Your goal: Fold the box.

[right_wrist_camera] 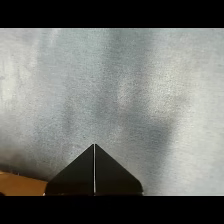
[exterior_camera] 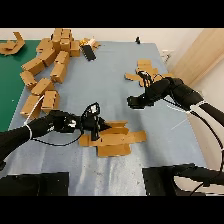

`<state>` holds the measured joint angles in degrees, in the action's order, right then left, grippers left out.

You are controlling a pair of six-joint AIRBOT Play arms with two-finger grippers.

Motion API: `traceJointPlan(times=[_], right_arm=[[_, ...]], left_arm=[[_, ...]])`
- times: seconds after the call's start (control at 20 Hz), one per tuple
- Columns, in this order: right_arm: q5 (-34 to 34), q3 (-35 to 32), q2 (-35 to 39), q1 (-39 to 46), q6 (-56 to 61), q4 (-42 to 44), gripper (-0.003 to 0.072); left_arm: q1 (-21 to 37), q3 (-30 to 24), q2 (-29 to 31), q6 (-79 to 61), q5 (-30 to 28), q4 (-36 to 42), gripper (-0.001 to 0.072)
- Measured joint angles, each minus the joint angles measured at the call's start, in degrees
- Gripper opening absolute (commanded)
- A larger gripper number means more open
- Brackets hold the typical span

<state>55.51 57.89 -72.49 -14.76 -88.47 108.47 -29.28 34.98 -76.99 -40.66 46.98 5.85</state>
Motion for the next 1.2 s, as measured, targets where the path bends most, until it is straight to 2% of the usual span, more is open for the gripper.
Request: traceJointPlan(times=[0.1, 0.2, 0.25, 0.5, 0.6, 1.0, 1.2], right_arm=[[0.0, 0.0, 0.0, 0.0, 0.0, 0.2, 0.0001], [0.0, 0.0, 0.0, 0.0, 0.0, 0.4, 0.0002], [0.0, 0.0, 0.0, 0.0, 0.0, 0.6, 0.0001], [0.0, 0.0, 0.0, 0.0, 0.0, 0.8, 0.0001], [0.0, 0.0, 0.0, 0.0, 0.0, 0.8, 0.0001], [0.0, 0.0, 0.0, 0.0, 0.0, 0.9, 0.0001], [0.0, 0.0, 0.0, 0.0, 0.0, 0.9, 0.0002]], left_arm=[[0.0, 0.0, 0.1, 0.5, 0.0, -0.4, 0.0019], [0.0, 0.0, 0.3, 0.9, -0.2, -0.7, 0.0430], [0.0, 0.0, 0.6, 1.0, -0.3, -0.8, 0.0402], [0.0, 0.0, 1.1, 1.2, -0.5, -1.0, 0.0399], [0.0, 0.0, 1.2, 1.3, -0.5, -1.1, 0.0044], [0.0, 0.0, 1.4, 1.4, -0.2, -2.8, 0.0015], [0.0, 0.0, 3.7, 2.1, -0.1, -3.0, 0.0015]])
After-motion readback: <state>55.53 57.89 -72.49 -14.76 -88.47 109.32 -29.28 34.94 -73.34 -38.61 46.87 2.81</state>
